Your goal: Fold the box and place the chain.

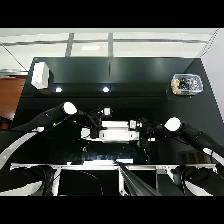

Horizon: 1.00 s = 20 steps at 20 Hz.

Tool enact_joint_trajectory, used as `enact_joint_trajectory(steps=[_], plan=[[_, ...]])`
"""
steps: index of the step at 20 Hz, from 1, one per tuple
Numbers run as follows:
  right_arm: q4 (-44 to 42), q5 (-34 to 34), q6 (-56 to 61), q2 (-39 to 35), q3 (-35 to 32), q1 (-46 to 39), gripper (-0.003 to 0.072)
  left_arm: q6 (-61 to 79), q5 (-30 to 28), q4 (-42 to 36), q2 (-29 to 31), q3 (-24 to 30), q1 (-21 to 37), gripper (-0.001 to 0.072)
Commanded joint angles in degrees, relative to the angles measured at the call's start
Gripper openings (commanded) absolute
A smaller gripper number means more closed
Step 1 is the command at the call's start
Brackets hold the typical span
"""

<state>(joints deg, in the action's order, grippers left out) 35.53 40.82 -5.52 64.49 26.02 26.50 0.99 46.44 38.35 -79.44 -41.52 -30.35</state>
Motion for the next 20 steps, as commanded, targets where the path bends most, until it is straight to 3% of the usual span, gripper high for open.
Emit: enact_joint_trajectory(steps=[1, 14, 16, 20], plan=[[0.31, -0.52, -0.15, 1.03, -0.02, -0.02, 0.0701, 0.04, 0.22, -0.02, -0.02, -0.07, -0.04, 0.0026], [0.50, -1.07, -0.57, 1.90, -0.02, 0.04, 0.0700, 0.07, 0.15, -0.02, -0.02, -0.07, -0.04, 0.0026], [0.52, -1.05, -0.76, 1.90, -0.02, 0.04, 0.0533, 0.07, 0.22, 0.00, -0.02, -0.07, -0.04, 0.0026], [0.52, -1.03, -0.76, 1.90, -0.02, 0.02, 0.0537, -1.86, 0.31, 0.04, 0.00, -0.24, 0.02, 0.0055]])
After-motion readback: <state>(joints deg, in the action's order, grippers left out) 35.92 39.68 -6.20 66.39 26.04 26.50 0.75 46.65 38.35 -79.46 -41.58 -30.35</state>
